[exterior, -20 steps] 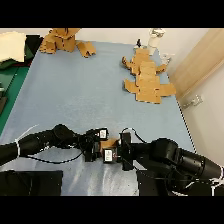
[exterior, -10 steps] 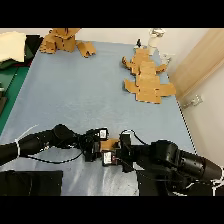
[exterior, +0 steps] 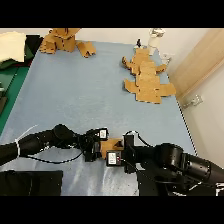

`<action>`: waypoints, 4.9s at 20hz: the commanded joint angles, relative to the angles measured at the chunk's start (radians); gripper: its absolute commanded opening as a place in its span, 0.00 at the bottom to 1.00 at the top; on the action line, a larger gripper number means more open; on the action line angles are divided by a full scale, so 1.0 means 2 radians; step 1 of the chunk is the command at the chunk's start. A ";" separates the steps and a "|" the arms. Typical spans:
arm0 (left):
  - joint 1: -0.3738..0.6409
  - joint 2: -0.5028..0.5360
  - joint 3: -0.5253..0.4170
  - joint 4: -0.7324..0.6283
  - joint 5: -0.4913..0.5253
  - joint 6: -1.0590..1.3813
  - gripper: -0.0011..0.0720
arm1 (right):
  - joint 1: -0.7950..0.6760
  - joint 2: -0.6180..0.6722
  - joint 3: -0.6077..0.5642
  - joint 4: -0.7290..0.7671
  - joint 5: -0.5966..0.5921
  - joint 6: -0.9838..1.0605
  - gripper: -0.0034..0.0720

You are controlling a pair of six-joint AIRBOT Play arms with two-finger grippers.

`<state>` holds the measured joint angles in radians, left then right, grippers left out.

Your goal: Fold the box.

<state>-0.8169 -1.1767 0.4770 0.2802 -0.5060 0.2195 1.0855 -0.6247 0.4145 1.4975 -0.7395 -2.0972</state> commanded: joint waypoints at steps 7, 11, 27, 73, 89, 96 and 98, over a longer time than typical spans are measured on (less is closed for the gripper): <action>0.000 0.000 0.000 0.000 0.000 0.000 0.84 | 0.001 0.017 -0.036 -0.026 0.060 0.015 0.65; 0.000 0.000 0.000 0.000 0.000 0.000 0.84 | 0.001 0.017 -0.036 -0.031 0.063 0.014 0.65; 0.000 0.000 0.000 0.000 0.000 0.000 0.84 | 0.095 0.046 -0.076 -0.238 0.065 0.210 0.63; 0.000 0.000 0.000 0.000 0.000 0.000 0.84 | 0.138 0.017 -0.074 -0.370 0.061 0.260 0.46; 0.000 0.000 0.000 0.000 0.000 0.000 0.84 | 0.138 0.017 -0.057 -0.371 0.061 0.260 0.30; 0.000 0.000 0.000 0.000 0.000 0.000 0.84 | 0.137 0.017 -0.057 -0.379 0.061 0.260 0.26; 0.000 0.000 0.000 0.000 0.000 0.000 0.84 | 0.137 0.017 -0.057 -0.379 0.061 0.260 0.26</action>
<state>-0.8169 -1.1767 0.4770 0.2806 -0.5076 0.2203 1.3598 -0.5915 0.2993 0.7464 -0.6182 -1.5772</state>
